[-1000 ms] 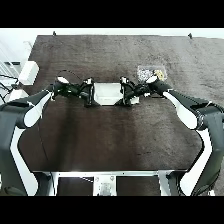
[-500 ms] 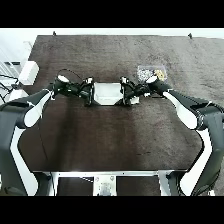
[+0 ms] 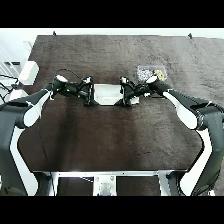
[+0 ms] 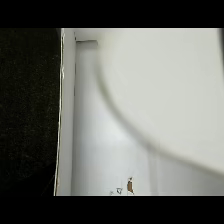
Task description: Fold the box and place the chain.
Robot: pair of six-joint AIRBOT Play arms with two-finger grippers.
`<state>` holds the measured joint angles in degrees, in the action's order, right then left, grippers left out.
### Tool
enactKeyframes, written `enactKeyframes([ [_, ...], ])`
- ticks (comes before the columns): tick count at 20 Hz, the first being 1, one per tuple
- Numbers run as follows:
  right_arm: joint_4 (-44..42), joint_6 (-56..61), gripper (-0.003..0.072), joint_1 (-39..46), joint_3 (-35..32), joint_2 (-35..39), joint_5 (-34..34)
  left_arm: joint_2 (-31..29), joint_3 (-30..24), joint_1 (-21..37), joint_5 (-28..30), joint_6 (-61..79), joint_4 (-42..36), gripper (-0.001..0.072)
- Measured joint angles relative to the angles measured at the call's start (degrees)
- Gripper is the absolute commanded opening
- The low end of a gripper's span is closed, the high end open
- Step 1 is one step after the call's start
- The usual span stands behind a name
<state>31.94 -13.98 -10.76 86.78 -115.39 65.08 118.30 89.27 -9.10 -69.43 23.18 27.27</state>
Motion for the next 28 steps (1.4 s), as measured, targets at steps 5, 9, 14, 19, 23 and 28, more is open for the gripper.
enactKeyframes([
  [5, 0.1, 0.0, 0.0496, 0.0, 0.0, 0.0, 0.0, 0.6, -0.1, 0.1, -0.4, -0.8, -0.3, 0.0481],
  [9, 0.0, 0.0, 0.0497, 0.0, 0.0, 0.0, 0.0, 0.8, -0.1, 0.1, -0.4, -1.4, -0.2, 0.0481],
  [14, 0.0, 0.0, 0.0497, 0.0, 0.0, 0.0, -0.1, 0.8, -0.1, 0.1, -0.2, -1.7, 0.0, 0.0481],
  [19, 0.0, 0.0, 0.0497, 0.0, 0.0, 0.0, -0.1, 0.8, -0.1, 0.1, 0.1, -1.7, 0.1, 0.0481],
  [23, 0.0, 0.0, 0.0497, 0.0, 0.0, 0.0, -0.1, 0.8, -0.1, 0.1, 0.2, -1.7, 0.1, 0.0481],
  [28, 0.0, 0.0, 0.0496, 0.0, 0.0, 0.0, -0.1, 0.8, -0.1, 0.1, 0.2, -1.7, 0.1, 0.0481],
])
